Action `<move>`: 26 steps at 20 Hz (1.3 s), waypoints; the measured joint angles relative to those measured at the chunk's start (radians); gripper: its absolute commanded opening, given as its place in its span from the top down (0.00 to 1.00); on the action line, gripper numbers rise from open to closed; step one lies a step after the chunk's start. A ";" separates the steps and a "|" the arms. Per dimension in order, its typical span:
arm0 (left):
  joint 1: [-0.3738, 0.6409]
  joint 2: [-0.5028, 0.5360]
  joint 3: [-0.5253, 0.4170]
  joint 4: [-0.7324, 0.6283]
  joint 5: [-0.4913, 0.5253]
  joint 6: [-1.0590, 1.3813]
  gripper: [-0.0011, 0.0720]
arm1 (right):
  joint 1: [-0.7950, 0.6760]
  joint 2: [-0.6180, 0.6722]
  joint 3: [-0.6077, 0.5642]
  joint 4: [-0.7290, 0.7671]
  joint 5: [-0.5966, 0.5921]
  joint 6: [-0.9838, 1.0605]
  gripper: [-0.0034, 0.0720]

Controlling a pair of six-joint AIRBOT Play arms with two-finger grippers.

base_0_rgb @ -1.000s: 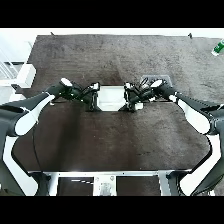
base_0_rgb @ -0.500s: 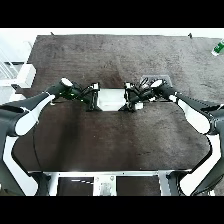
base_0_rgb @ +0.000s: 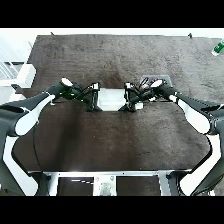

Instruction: Fold the box and place the chain.

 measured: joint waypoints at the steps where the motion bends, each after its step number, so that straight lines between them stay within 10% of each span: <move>1: 0.000 0.000 0.000 -0.003 0.000 0.000 0.13 | 0.000 0.000 0.000 0.000 0.000 0.000 0.30; 26: 0.001 -0.008 0.002 -0.013 -0.037 -0.011 0.03 | 0.000 0.000 0.000 0.000 0.003 -0.001 0.30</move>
